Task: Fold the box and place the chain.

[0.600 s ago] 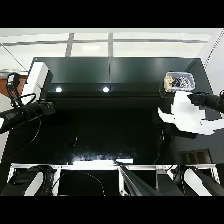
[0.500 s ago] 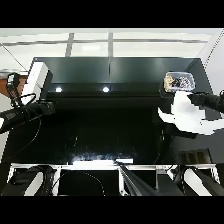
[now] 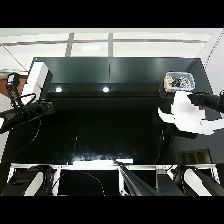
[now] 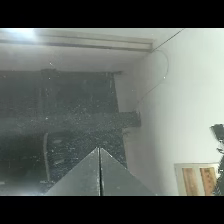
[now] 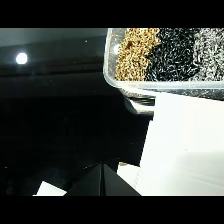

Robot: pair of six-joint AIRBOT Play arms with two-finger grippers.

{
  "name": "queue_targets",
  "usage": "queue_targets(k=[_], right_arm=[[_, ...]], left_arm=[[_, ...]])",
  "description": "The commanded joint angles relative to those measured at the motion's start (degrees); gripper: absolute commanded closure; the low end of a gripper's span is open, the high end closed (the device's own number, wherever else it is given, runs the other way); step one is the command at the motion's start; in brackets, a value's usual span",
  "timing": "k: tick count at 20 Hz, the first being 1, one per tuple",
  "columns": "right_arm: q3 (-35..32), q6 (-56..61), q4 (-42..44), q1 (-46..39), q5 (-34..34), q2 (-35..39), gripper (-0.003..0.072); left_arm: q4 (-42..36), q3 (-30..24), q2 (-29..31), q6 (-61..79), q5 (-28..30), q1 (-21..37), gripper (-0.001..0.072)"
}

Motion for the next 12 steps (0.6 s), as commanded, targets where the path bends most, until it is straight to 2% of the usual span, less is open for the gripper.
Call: queue_targets(k=[1, 12], right_arm=[[-0.04, 0.02, 0.0, 0.07, 0.02, 0.02, 0.0658], [-0.04, 0.02, 0.2, 0.07, 2.27, 0.02, 0.0658]], left_arm=[[0.02, 0.0, 0.0, 0.0, 0.0, 0.07, 0.0681], [0.02, -0.02, 0.0, -0.07, -0.22, 0.04, 0.0681]])
